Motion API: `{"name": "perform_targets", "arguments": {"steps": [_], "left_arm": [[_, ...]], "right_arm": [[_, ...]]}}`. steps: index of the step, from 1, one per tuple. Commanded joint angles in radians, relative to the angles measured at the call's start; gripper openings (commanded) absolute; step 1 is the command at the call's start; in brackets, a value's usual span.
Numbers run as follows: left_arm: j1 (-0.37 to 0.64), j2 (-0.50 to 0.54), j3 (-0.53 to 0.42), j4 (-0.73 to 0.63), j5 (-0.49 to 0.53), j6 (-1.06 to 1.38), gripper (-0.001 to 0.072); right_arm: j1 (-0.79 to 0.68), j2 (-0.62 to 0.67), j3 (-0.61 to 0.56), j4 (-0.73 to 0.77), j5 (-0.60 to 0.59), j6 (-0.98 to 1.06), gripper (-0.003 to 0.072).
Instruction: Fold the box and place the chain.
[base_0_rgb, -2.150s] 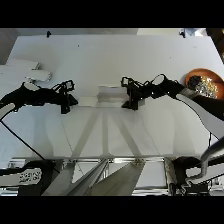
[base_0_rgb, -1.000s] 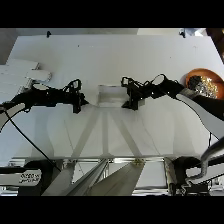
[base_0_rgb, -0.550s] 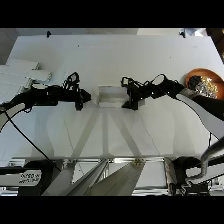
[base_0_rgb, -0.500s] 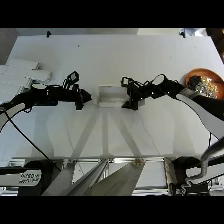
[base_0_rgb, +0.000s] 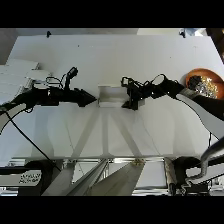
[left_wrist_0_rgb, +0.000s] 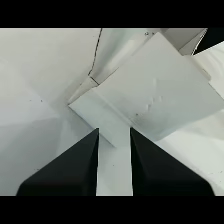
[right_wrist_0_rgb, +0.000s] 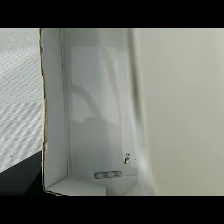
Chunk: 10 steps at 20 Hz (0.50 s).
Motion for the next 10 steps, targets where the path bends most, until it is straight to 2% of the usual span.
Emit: {"name": "perform_targets", "arguments": {"steps": [1, 5, 6, 7, 10], "left_arm": [[-0.019, 0.001, 0.000, 0.000, 0.003, -0.081, 0.0228], [-0.018, 0.004, 0.000, 0.000, 0.018, -0.142, 0.0240], [-0.018, 0.004, 0.000, 0.000, 0.021, -0.152, 0.0312], [-0.018, 0.008, 0.000, 0.002, 0.035, -0.160, 0.0348], [-0.010, 0.034, 0.000, 0.017, 0.061, -0.159, 0.0350]], "right_arm": [[0.000, 0.001, 0.000, 0.000, 0.000, 0.000, 0.0473], [0.000, 0.001, 0.000, 0.000, 0.000, 0.000, 0.0473], [0.000, 0.001, 0.000, 0.000, 0.000, 0.000, 0.0473], [0.000, 0.001, 0.000, 0.000, 0.000, 0.000, 0.0473], [0.000, 0.001, 0.000, 0.000, 0.000, 0.000, 0.0473]]}}
